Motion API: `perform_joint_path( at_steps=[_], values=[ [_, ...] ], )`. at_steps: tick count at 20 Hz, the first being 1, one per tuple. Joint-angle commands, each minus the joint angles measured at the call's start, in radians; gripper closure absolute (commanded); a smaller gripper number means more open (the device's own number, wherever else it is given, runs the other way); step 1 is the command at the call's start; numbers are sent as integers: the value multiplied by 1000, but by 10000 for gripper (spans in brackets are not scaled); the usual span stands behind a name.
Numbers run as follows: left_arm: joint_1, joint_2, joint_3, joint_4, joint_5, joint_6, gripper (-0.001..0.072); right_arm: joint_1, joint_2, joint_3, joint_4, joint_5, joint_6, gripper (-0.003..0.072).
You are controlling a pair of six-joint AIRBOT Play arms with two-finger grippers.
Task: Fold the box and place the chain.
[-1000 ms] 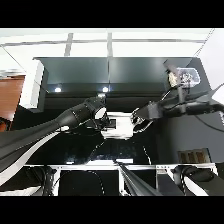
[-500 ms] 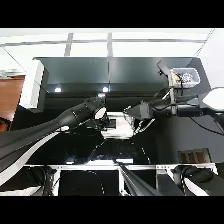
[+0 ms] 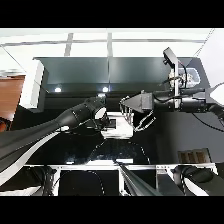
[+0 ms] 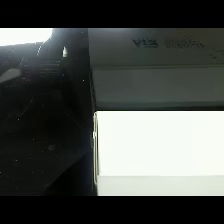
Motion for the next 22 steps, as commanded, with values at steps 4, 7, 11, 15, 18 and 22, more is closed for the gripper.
perform_joint_path(
  at_steps=[4,7,11,15,18,22],
  values=[
    [0,0,1,1,1,-1,678,49,-5,-32,-235,-13,127,670],
    [0,0,1,1,1,-1,678,77,-14,-116,-415,-56,235,669],
    [0,0,1,1,0,-1,677,84,-50,-167,-485,-75,248,664],
    [0,0,1,1,0,-1,677,79,-53,-167,-491,-117,245,337],
    [0,0,1,0,0,-1,678,3,-51,-163,-582,-97,246,338],
    [0,0,1,1,0,-1,677,-166,-52,-169,-927,-179,352,338]
  ],
)
